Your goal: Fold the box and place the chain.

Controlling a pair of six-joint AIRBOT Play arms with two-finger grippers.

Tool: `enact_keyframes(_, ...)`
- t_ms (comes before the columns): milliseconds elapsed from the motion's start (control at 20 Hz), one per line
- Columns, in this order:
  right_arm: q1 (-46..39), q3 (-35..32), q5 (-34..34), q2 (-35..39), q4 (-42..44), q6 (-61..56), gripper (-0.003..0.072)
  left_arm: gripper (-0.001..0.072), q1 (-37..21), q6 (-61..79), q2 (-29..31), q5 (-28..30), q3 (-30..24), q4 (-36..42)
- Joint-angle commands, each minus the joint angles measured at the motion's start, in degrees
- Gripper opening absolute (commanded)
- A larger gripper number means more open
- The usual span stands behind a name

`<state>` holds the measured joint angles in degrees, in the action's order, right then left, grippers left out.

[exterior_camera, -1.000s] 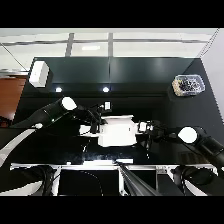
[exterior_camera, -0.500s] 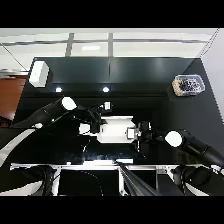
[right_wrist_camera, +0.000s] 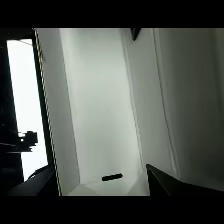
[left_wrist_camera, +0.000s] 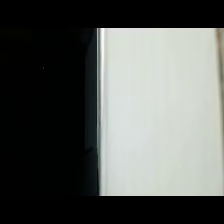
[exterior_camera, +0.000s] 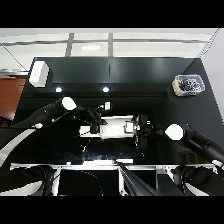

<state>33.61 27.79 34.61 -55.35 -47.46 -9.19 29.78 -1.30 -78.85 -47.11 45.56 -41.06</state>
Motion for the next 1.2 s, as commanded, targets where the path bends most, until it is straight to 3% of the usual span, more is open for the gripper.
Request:
enact_keyframes(0, -3.8, 1.4, 0.2, 0.0, 0.6, 0.1, 0.0638, 0.0025, 0.0, 0.0, 0.0, -0.2, 0.0, 0.0)
enact_keyframes(200, -8.3, 1.8, 3.5, -0.5, 9.0, 6.6, 0.0639, 0.0025, 0.0, 0.0, 0.0, -1.5, 0.0, 0.0)
enact_keyframes(550, -8.6, 1.8, 7.5, -6.4, 18.4, 15.2, 0.0639, 0.0025, 0.0, 0.0, 0.0, -1.4, 0.0, 0.0)
enact_keyframes(1150, -7.8, 0.4, 6.8, -14.0, 18.9, 23.8, 0.0638, 0.0025, 0.0, -0.4, 0.0, -1.4, 0.0, 0.0)
